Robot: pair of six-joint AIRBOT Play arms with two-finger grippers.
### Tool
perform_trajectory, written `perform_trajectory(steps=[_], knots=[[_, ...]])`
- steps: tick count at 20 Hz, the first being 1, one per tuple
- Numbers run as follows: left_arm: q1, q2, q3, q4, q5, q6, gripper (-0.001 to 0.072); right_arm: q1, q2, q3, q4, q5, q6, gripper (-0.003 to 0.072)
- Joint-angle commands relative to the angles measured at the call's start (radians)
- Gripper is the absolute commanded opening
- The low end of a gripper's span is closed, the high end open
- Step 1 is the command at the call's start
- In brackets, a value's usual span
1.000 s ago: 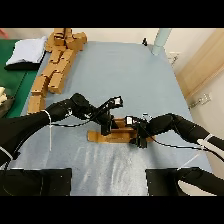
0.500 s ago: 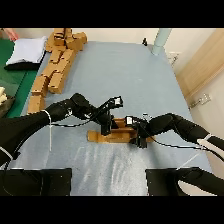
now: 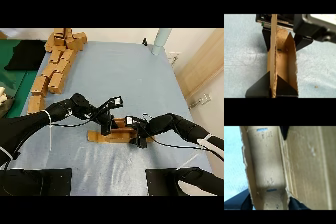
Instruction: Fold the box.
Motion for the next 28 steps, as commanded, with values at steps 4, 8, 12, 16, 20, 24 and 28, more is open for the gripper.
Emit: perform_trajectory(steps=[4,8,12,16,20,24,28], knots=[[0.000,-0.001,0.000,-0.003,0.000,0.000,0.0016,0.001,-0.001,-0.001,0.000,0.000,0.001,0.0509],[0.000,-0.001,0.000,-0.004,0.002,-0.001,0.0016,0.001,-0.001,-0.001,0.000,0.000,0.000,0.0509],[0.019,0.001,0.001,0.001,0.003,-0.018,0.0570,0.001,-0.001,-0.001,0.000,0.000,0.000,0.0509],[0.111,0.057,0.008,0.074,-0.017,-0.245,0.0701,0.001,-0.001,-0.001,0.000,0.000,0.000,0.0509],[0.208,0.156,0.008,0.331,-0.212,-0.655,0.0701,0.001,-0.001,-0.001,0.000,0.000,0.000,0.0509],[0.192,0.161,0.003,0.350,-0.496,-0.855,0.0006,0.001,-0.001,-0.001,0.000,0.000,0.001,0.0509],[0.095,0.151,-0.003,0.140,-0.480,-1.015,0.0015,0.001,-0.001,-0.001,-0.001,0.000,0.000,0.0509]])
